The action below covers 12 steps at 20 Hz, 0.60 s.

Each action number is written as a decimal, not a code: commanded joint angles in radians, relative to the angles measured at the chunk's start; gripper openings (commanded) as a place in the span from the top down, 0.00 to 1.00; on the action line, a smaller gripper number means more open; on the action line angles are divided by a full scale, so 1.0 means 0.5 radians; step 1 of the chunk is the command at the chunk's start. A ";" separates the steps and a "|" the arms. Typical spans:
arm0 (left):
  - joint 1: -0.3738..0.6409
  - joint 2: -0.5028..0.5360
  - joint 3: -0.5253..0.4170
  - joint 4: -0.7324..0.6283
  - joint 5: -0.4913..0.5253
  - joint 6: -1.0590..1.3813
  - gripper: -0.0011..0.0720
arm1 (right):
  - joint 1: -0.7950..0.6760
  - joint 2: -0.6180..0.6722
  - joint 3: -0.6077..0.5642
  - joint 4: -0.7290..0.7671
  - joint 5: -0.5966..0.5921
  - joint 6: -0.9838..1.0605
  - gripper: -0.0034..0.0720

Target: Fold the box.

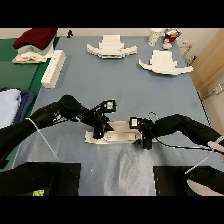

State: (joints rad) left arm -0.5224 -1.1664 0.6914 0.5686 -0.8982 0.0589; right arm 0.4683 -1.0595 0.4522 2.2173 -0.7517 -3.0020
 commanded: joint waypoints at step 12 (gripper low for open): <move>0.000 0.000 0.000 -0.006 0.014 0.000 0.96 | 0.002 -0.002 -0.001 -0.008 -0.001 -0.001 0.32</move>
